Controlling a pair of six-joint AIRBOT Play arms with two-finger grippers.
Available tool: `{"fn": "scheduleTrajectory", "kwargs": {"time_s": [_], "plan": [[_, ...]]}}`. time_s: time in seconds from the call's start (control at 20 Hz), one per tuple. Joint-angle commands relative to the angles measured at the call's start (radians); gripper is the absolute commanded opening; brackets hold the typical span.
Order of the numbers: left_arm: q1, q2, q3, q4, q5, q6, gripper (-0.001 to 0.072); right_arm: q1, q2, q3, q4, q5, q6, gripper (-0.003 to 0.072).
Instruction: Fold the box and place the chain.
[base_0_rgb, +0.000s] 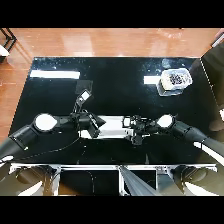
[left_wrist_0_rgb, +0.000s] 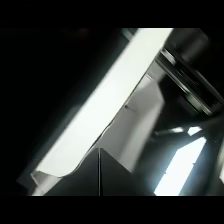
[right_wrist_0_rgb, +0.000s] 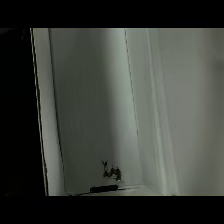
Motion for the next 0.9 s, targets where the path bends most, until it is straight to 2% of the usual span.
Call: {"fn": "scheduleTrajectory", "kwargs": {"time_s": [0.0,0.35,0.85], "plan": [[-0.033,-0.039,-0.003,-0.015,0.219,0.003,0.0021,0.001,0.0,0.0,0.0,0.0,0.0,0.047],[-0.033,-0.177,-0.002,-0.014,0.235,0.003,0.0021,0.001,0.0,0.0,0.0,0.0,0.0,0.047],[-0.033,-0.184,0.004,0.011,0.176,0.003,0.0021,0.001,0.0,-0.001,0.0,0.0,0.0,0.047]]}}
